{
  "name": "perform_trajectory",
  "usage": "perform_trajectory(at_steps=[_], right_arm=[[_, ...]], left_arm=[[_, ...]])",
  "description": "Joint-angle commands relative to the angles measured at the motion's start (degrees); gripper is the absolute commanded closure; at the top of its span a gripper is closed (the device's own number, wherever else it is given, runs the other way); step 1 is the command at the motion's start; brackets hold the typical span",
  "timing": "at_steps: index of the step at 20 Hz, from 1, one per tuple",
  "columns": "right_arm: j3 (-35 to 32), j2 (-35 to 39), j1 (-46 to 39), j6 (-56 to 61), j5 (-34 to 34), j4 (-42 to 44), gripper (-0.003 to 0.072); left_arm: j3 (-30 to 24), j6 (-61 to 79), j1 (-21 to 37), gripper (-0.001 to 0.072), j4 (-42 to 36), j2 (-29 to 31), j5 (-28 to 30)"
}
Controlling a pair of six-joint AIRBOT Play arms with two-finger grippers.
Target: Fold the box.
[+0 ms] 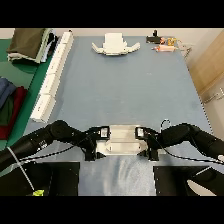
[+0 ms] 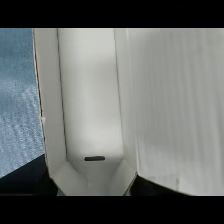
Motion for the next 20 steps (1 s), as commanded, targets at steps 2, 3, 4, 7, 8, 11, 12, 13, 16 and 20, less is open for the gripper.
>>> perform_trajectory(at_steps=[2, 3, 4, 7, 8, 11, 12, 13, 16, 20], right_arm=[[-0.02, 0.02, 0.02, 0.0, 0.0, 0.02, 0.0166], [-0.02, 0.0, 0.02, 0.02, 0.0, 0.02, 0.0166], [-0.02, 0.02, 0.02, 0.0, 0.0, 0.02, 0.0166], [-0.02, 0.0, 0.02, 0.0, 0.0, 0.0, 0.0166], [-0.02, 0.02, 0.02, 0.0, 0.0, 0.0, 0.0166], [-0.02, 0.02, 0.02, 0.0, 0.0, 0.02, 0.0166], [-0.02, 0.02, 0.02, 0.02, 0.0, 0.0, 0.0166], [-0.02, 0.0, 0.02, 0.0, 0.0, 0.02, 0.0166], [-0.02, 0.02, 0.02, 0.0, 0.0, 0.02, 0.0166], [-0.02, 0.02, 0.04, 0.02, 0.0, 0.02, 0.0166]], left_arm=[[-0.04, 3.39, -2.01, 0.0292, -3.72, -4.48, 6.27], [-0.04, 3.37, -2.03, 0.036, -3.74, -4.57, 6.05], [-0.02, 3.39, -2.03, 0.044, -3.72, -4.57, 6.12], [-0.02, 3.39, -2.03, 0.0483, -4.42, -4.57, 6.27], [-0.02, 3.61, -2.03, 0.0483, -5.49, -4.57, 6.32], [-0.02, 7.65, -2.03, 0.0483, -11.82, -4.63, 8.02], [0.0, 9.31, -2.03, 0.0483, -14.34, -4.9, 8.07], [0.02, 10.27, -2.29, 0.0484, -16.2, -5.29, 7.96], [0.09, 10.49, -3.96, 0.0483, -17.25, -6.45, 8.15], [0.09, 10.23, -4.07, 0.0216, -17.2, -7.56, 8.22]])
